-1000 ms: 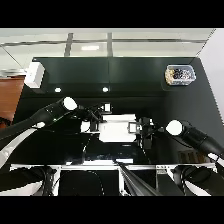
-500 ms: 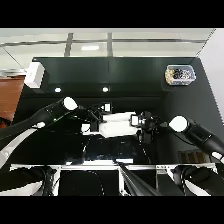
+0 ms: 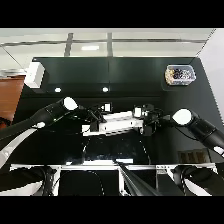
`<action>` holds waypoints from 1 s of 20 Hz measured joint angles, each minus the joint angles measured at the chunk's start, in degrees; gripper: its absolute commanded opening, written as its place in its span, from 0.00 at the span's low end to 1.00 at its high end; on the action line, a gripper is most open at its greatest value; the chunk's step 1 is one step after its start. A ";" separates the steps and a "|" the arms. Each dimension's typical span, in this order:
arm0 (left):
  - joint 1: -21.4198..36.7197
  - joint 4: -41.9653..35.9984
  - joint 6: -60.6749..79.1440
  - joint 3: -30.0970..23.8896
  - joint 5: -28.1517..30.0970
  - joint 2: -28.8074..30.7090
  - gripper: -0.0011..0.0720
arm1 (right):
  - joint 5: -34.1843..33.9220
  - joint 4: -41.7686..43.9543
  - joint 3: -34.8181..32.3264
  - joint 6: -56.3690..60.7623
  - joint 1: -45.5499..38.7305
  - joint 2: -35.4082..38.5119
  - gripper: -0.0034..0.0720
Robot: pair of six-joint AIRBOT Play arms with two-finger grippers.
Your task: Fold the box and place the chain.
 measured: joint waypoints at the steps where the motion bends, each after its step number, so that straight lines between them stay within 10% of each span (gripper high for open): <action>1: 0.00 0.00 0.00 0.00 0.00 0.00 0.05 | -0.17 0.04 0.04 -0.17 -0.50 -0.37 0.95; 20: 0.00 0.02 0.09 0.00 -0.24 0.00 0.05 | 3.54 10.27 0.15 -12.61 -0.79 -5.92 0.95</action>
